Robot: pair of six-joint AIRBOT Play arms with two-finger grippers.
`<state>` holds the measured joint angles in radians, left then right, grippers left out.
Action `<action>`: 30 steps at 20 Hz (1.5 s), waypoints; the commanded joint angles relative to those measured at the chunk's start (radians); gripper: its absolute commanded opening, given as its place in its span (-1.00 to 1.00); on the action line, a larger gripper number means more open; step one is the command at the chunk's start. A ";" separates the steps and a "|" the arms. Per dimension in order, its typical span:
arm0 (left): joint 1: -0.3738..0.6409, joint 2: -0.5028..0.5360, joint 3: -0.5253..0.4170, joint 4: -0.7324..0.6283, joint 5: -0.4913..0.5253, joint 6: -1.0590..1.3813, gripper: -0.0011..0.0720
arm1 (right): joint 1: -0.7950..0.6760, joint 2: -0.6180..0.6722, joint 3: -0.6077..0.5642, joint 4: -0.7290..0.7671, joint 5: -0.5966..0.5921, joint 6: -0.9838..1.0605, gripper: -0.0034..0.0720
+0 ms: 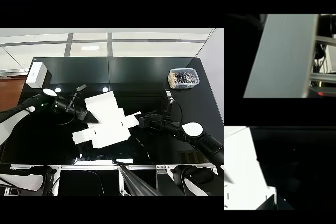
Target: Fold the box and place the chain.
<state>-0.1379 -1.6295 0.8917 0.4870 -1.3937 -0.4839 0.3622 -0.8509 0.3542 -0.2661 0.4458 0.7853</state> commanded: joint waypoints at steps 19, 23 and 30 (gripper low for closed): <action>-0.235 0.237 -0.064 0.058 0.364 0.611 -0.91 | -0.096 0.001 0.198 -0.747 0.475 0.007 0.99; -0.312 0.215 -0.064 0.071 0.523 0.663 -0.91 | -0.085 0.000 0.184 -0.734 0.405 -0.196 0.99; -0.331 0.150 -0.065 0.138 0.548 0.659 -0.91 | -0.034 0.000 0.180 -0.732 0.407 -0.461 0.99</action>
<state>-0.4606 -1.4590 0.8272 0.6044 -0.8822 0.1627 0.3141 -0.8505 0.5354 -0.9970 0.8562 0.4152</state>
